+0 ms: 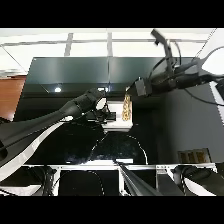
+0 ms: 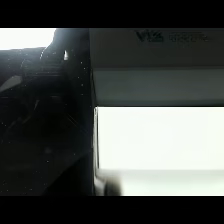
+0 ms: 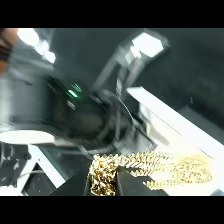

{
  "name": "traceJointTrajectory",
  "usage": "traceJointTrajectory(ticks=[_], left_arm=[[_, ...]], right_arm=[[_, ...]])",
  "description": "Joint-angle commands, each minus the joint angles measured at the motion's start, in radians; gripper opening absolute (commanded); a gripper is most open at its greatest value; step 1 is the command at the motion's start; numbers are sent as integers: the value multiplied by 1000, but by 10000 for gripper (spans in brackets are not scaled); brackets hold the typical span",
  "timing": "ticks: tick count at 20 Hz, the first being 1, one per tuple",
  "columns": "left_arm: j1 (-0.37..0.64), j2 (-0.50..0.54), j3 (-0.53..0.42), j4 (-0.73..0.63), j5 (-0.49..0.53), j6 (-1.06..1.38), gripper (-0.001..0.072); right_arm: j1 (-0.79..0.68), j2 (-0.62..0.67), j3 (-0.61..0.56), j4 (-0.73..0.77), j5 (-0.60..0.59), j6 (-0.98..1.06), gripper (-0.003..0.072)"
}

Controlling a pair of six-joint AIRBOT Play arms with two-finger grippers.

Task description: Fold the box and place the chain.

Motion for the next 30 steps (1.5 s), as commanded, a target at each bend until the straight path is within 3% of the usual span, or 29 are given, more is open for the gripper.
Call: traceJointTrajectory(ticks=[1,6,7,8,9,16,22,23,25,30], left_arm=[[1,0,1,0,0,0,27],[1,0,1,0,0,0,27],[1,0,1,0,0,0,27],[1,0,1,0,0,0,26],[1,0,1,0,0,0,26],[4,0,1,0,7,0,27],[6,2,34,-6,-34,0,31],[6,7,54,-3,-52,0,124],[6,34,80,9,-64,2,577],[0,210,65,100,-97,144,584]], right_arm=[[10,-1,-117,-14,-50,29,10],[63,-22,-222,-18,-196,49,13],[67,-33,-228,-18,-200,54,57],[68,-43,-228,-23,-200,59,222],[62,-43,-228,-34,-198,59,265],[-119,-7,-227,-82,-8,55,265],[-118,-6,-228,-80,9,55,265],[-118,-6,-228,-80,8,55,265],[-119,-6,-228,-80,5,55,265],[-120,-6,-228,-82,5,55,265]])
